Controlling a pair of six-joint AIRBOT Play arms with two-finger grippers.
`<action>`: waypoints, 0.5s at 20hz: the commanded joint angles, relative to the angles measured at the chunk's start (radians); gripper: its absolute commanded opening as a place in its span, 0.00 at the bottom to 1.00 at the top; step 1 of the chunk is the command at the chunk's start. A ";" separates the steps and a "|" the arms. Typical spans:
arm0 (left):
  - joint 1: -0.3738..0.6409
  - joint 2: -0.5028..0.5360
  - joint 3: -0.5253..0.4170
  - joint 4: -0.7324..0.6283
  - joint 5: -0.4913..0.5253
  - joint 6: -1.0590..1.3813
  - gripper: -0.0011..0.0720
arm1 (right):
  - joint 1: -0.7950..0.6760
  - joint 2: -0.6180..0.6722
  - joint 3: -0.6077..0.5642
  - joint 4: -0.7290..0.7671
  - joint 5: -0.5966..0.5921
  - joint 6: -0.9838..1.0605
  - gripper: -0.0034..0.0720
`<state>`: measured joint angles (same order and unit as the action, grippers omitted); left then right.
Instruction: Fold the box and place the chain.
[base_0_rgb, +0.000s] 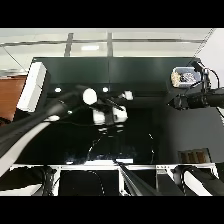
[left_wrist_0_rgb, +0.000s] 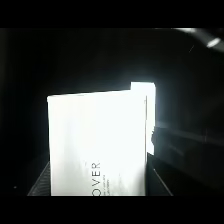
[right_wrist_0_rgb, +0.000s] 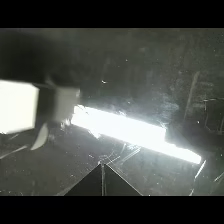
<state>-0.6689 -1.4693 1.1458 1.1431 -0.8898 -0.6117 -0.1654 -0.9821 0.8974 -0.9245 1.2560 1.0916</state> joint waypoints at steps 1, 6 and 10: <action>0.154 0.092 -0.004 0.260 -0.274 -0.362 0.35 | -0.001 0.000 -0.001 0.000 0.003 0.000 0.06; 0.521 0.222 -0.162 0.295 -0.467 -0.521 0.35 | -0.001 0.000 -0.001 -0.001 0.003 -0.001 0.06; 0.829 0.313 -0.301 0.375 -0.504 -0.549 0.35 | -0.001 0.000 -0.003 0.000 0.002 -0.012 0.06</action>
<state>-0.0471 -1.2182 0.9298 1.4506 -1.3178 -1.0992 -0.1654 -0.9821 0.8963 -0.9249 1.2591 1.0855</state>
